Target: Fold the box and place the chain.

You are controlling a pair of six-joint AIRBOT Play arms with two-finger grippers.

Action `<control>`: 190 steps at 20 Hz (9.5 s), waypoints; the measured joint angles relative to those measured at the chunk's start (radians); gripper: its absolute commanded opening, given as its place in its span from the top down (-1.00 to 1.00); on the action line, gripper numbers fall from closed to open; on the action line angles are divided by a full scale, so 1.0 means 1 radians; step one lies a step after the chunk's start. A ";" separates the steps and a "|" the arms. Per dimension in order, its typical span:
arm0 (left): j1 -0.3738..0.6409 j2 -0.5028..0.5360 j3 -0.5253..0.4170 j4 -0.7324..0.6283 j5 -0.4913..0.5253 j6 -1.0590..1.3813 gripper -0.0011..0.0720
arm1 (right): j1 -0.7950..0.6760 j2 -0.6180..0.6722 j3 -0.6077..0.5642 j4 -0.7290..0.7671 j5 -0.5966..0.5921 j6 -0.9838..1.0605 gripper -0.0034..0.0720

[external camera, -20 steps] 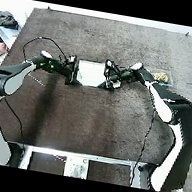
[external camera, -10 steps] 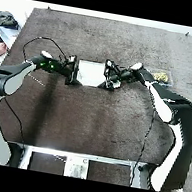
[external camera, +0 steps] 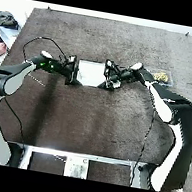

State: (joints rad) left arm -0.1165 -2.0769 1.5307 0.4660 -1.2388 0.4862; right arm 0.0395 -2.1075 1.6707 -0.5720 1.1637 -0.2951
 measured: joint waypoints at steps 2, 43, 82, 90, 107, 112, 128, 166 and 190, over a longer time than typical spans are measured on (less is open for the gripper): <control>0.000 0.000 0.000 0.000 0.000 0.000 -0.29 | 0.000 0.001 0.000 -0.001 0.000 -0.004 -0.68; 0.001 0.000 0.000 0.000 0.000 -0.002 -0.29 | 0.000 0.077 0.000 0.073 -0.222 0.116 0.95; 0.001 0.000 0.000 0.000 0.000 0.000 -0.29 | 0.034 0.195 -0.082 -0.266 -0.106 0.210 0.18; 0.002 0.000 0.000 0.000 0.000 0.000 -0.29 | 0.056 0.159 -0.082 -0.175 -0.107 0.182 0.18; 0.001 0.000 0.000 -0.001 0.000 0.000 -0.29 | 0.066 0.148 -0.082 -0.174 -0.142 0.134 0.21; 0.001 0.000 0.000 -0.002 0.000 0.000 -0.29 | 0.050 0.166 -0.080 -0.240 -0.149 0.212 0.67; 0.001 0.000 0.000 -0.003 0.000 0.000 -0.29 | -0.148 0.368 -0.101 -0.372 -0.090 1.022 0.77; 0.001 0.000 0.000 -0.003 0.000 0.000 -0.29 | -0.056 0.300 -0.266 0.029 -0.122 1.192 -0.25; 0.001 0.000 0.000 -0.003 0.000 0.000 -0.29 | 0.157 0.251 -0.047 -0.499 -0.155 1.599 -0.25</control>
State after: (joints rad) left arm -0.1158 -2.0773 1.5307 0.4629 -1.2388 0.4862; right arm 0.1963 -1.8568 1.6238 -1.0706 1.0084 1.3037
